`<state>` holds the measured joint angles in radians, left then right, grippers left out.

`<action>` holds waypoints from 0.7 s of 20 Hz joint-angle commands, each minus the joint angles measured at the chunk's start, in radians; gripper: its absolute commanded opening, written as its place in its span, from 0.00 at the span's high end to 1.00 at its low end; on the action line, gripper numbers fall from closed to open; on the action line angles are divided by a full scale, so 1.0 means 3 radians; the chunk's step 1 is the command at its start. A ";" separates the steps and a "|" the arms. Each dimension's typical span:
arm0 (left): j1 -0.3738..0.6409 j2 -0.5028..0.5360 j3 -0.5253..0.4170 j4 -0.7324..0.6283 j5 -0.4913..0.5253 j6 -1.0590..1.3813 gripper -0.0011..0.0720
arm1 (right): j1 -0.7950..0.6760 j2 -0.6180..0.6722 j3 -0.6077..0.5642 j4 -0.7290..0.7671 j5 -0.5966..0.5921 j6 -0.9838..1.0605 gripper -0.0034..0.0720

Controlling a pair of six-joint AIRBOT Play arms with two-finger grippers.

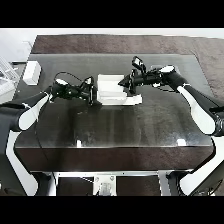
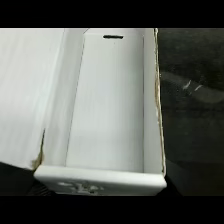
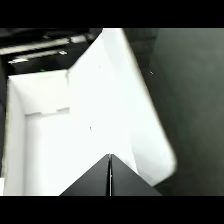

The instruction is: Fold the box and place the chain.

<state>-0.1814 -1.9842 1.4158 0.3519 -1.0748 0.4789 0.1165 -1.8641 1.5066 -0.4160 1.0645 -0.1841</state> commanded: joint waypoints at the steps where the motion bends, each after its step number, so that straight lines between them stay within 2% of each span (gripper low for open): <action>1: -0.0001 0.0003 0.0000 -0.0004 -0.0033 0.0001 0.22 | 0.0033 -0.0113 0.0042 -0.0090 -0.0332 0.0018 0.96; 8: -0.0001 0.0003 0.0000 -0.0004 -0.0024 0.0003 0.22 | 0.0112 -0.0229 0.0112 -0.0690 -0.0175 0.0181 0.96; 14: -0.0001 0.0003 0.0000 -0.0003 -0.0024 0.0003 0.22 | 0.0106 -0.0140 0.0215 -0.0687 -0.0158 0.0164 0.96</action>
<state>-0.1814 -1.9842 1.4158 0.3519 -1.0843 0.4801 0.1471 -1.9236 1.5558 -0.6102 1.0119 -0.1364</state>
